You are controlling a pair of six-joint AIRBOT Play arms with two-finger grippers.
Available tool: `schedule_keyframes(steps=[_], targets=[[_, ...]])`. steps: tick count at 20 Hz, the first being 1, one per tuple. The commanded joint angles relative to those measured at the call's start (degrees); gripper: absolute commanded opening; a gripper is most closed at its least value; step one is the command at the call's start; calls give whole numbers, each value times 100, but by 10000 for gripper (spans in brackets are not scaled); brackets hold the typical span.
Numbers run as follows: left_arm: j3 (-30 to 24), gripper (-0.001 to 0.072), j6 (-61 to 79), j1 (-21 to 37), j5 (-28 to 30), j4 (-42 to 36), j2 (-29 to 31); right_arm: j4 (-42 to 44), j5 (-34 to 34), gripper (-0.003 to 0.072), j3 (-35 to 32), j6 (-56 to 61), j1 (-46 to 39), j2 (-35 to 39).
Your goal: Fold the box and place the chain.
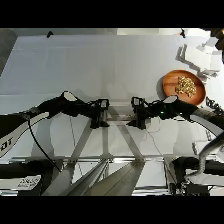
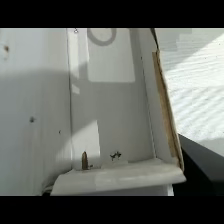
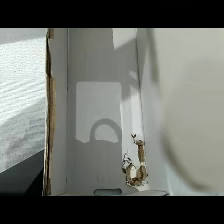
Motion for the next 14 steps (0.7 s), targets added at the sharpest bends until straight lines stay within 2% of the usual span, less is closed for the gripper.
schedule_keyframes(steps=[1,5,6,7,9,11,12,14], targets=[[4,694,2,50,59,44,4,0,2,515,2,2,2,2],[4,679,35,55,146,201,11,0,2,515,2,2,2,2],[4,586,37,55,146,201,11,0,0,515,2,0,2,2],[4,546,37,55,146,201,11,0,2,515,2,2,2,2],[4,538,37,55,144,203,11,0,2,515,2,2,2,2],[4,367,37,55,142,203,11,0,0,515,2,2,2,2],[4,344,37,55,142,203,11,0,2,515,2,2,2,2],[4,345,35,52,144,203,11,0,2,515,2,2,2,2]])
